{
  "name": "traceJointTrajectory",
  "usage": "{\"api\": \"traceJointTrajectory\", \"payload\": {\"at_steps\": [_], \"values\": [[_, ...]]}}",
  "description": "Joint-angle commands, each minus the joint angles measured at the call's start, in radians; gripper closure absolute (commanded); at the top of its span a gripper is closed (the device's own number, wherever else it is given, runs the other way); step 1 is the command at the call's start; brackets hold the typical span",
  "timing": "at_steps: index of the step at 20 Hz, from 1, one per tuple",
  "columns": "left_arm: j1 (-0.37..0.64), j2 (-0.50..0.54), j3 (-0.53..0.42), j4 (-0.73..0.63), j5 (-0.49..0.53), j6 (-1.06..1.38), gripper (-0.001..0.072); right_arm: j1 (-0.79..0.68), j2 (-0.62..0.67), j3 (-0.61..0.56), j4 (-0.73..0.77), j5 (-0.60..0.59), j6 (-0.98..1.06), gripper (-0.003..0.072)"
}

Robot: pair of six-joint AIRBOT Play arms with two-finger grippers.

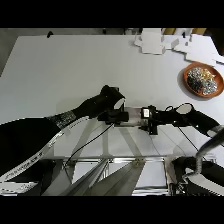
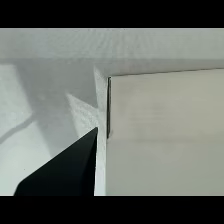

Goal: Fold the box and place the chain.

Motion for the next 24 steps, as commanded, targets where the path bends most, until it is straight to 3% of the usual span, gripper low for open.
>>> {"api": "traceJointTrajectory", "payload": {"at_steps": [1, 5, 7, 16, 18, 20, 24], "values": [[0.010, 0.025, 0.001, 0.002, 0.000, 0.008, 0.0474, 0.000, 0.001, 0.001, 0.001, -0.001, 0.003, 0.0283], [0.043, 0.094, 0.001, 0.004, -0.035, 0.197, 0.0463, 0.000, 0.001, 0.001, 0.001, 0.000, 0.003, 0.0283], [0.062, 0.128, 0.001, 0.005, -0.070, 0.275, 0.0342, 0.000, 0.001, 0.001, 0.001, 0.000, 0.003, 0.0283], [0.122, 0.288, 0.000, -0.013, -0.188, 0.928, 0.0258, 0.000, 0.001, 0.001, 0.001, 0.000, 0.003, 0.0283], [0.148, 0.334, -0.014, -0.035, -0.156, 1.040, 0.0063, 0.000, 0.001, 0.001, 0.001, -0.001, 0.003, 0.0283], [0.183, 0.390, -0.076, -0.098, -0.047, 1.201, 0.0066, 0.000, 0.001, 0.001, 0.001, 0.000, 0.002, 0.0283], [0.264, 0.515, -0.319, -0.296, 0.105, 1.669, 0.0068, 0.000, 0.001, 0.001, 0.001, 0.000, 0.003, 0.0283]]}}
